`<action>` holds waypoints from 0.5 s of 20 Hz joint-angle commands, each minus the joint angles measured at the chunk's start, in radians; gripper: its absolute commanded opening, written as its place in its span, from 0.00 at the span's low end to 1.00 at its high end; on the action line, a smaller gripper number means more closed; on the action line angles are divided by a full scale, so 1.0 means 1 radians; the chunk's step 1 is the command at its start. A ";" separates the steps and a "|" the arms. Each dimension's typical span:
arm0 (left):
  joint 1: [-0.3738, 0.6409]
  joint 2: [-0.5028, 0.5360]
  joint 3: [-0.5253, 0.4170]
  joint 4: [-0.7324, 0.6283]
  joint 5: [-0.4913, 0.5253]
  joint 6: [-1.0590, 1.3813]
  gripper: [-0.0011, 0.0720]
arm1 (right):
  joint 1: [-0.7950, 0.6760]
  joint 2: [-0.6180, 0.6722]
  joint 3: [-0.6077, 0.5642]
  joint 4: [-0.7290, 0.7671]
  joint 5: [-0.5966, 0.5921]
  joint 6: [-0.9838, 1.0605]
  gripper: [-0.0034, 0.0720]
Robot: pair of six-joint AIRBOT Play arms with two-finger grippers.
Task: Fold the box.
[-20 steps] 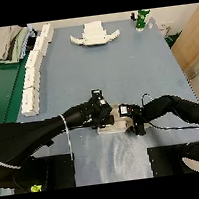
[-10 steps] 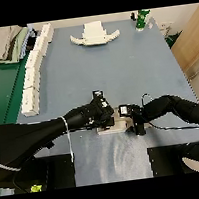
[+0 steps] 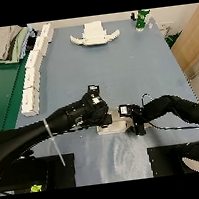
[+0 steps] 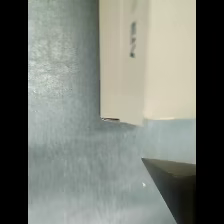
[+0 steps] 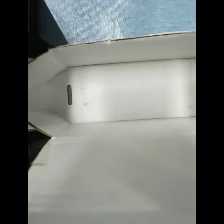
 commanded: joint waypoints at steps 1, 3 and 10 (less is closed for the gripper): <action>0.001 0.119 0.003 0.000 -0.092 0.005 0.63 | 0.001 -0.001 0.001 0.000 0.000 0.001 0.72; 0.001 0.188 0.003 0.005 -0.092 0.023 0.03 | 0.001 0.000 0.001 0.000 0.000 0.001 0.72; 0.055 0.231 0.003 0.010 0.116 0.197 0.03 | 0.001 -0.001 0.001 0.000 0.000 0.001 0.72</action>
